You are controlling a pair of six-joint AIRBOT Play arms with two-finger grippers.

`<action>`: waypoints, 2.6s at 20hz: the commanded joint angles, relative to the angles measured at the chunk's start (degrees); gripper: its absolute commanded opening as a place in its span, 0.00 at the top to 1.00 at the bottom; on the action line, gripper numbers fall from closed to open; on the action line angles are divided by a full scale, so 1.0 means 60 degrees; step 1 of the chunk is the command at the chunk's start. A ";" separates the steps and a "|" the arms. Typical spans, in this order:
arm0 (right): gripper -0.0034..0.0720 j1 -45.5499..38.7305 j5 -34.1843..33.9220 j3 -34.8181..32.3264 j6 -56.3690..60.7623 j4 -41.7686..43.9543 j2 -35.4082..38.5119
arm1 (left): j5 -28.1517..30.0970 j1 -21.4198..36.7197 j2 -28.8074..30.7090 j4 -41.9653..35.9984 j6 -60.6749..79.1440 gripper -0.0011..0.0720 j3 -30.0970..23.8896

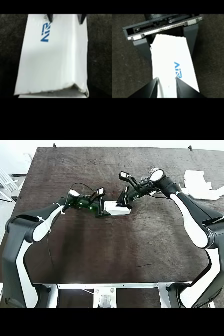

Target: Fold the box and place the chain.

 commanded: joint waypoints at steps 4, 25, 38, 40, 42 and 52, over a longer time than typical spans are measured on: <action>0.59 0.0007 -0.0543 0.0328 -0.0004 -0.0004 0.0004 | -0.0007 0.0000 -0.0007 0.0000 0.0007 0.41 -0.0004; 0.36 0.0011 -0.0033 -0.0528 0.0004 0.0018 0.0000 | -0.0007 0.0004 -0.0007 0.0000 0.0007 0.41 -0.0004; 0.47 -0.0769 0.0321 -0.0528 -0.0106 0.2135 0.0004 | -0.0004 0.0000 -0.0007 0.0000 0.0007 0.41 -0.0004; 0.59 -0.0834 0.0313 -0.0528 -0.0106 0.2160 0.0004 | -0.0004 0.0000 -0.0007 0.0000 0.0007 0.41 -0.0004; 0.79 -0.0827 0.0299 -0.0594 -0.0106 0.2149 0.0000 | -0.0004 0.0000 -0.0007 0.0000 0.0007 0.41 -0.0004; 0.94 -0.0710 -0.0641 -0.2433 -0.0098 0.1749 -0.0015 | -0.0004 0.0004 -0.0007 0.0000 0.0011 0.41 -0.0004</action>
